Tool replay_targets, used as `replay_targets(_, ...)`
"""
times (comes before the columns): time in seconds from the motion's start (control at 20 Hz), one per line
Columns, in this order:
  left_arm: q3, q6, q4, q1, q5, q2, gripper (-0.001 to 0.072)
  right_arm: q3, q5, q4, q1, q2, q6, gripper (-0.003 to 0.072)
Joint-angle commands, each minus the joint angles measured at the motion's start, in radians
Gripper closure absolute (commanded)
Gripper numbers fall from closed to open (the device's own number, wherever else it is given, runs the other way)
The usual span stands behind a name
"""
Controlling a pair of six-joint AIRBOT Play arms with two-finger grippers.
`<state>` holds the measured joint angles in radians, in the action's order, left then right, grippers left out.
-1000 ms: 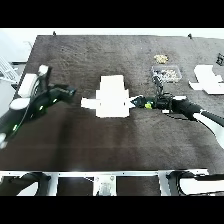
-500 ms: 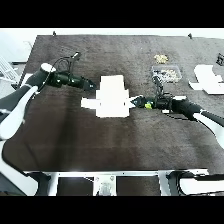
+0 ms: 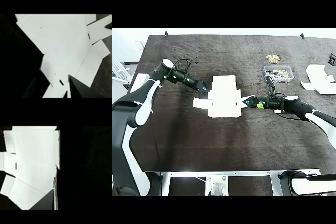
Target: Fold the box and place the chain.
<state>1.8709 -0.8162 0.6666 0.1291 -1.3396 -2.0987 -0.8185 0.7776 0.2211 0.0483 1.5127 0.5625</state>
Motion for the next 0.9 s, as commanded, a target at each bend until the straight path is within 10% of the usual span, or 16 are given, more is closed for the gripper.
replay_targets(0.0, 0.018, -0.010, 0.004, -0.001, 0.023, -0.038, 0.0246, -0.001, 0.000, 0.000, 0.000, 0.000, 0.001, 0.0678)
replay_targets(0.85, 0.018, 0.127, -0.205, 0.000, 0.047, -0.107, 0.0247, 0.000, 0.000, 0.000, 0.000, 0.000, -0.022, 0.0678)
